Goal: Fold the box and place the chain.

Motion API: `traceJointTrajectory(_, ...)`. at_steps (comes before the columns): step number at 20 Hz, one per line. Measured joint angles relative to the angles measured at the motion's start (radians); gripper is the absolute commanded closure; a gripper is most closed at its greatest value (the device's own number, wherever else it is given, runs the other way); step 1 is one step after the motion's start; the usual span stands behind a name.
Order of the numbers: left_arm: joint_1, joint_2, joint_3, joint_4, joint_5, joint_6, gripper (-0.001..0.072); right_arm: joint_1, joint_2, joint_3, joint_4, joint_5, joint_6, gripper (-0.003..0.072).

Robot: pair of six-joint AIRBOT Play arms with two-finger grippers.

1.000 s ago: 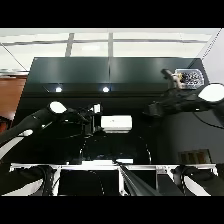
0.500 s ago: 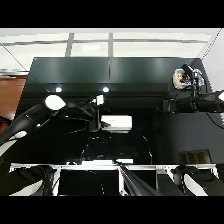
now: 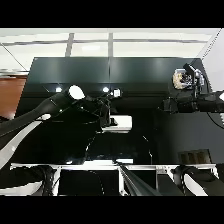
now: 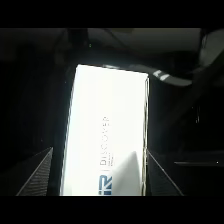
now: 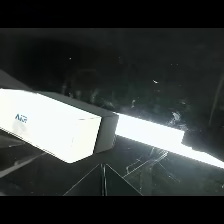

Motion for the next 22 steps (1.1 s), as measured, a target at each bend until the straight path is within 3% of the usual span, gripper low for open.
traceJointTrajectory(9,-0.059,-0.024,0.016,0.078,-0.037,-0.018,0.0000,0.000,0.000,0.000,-0.001,-0.002,0.000,0.0670)
traceJointTrajectory(16,-0.143,-0.043,0.016,0.219,0.042,-0.018,0.0000,0.000,0.000,-0.002,-0.001,-0.002,0.000,0.0669)
traceJointTrajectory(17,-0.151,-0.049,0.016,0.230,0.055,-0.018,0.0022,0.000,0.000,-0.002,-0.001,-0.002,0.000,0.0669)
traceJointTrajectory(18,-0.156,-0.053,0.016,0.237,0.064,-0.018,0.0159,0.000,0.000,-0.002,-0.001,-0.002,0.000,0.0669)
traceJointTrajectory(20,-0.163,-0.058,0.017,0.256,0.070,-0.018,0.0349,0.000,0.000,-0.002,-0.001,-0.002,0.000,0.0669)
traceJointTrajectory(22,-0.164,-0.059,0.018,0.288,0.064,-0.031,0.0376,0.000,0.000,-0.002,-0.002,-0.009,0.000,0.0669)
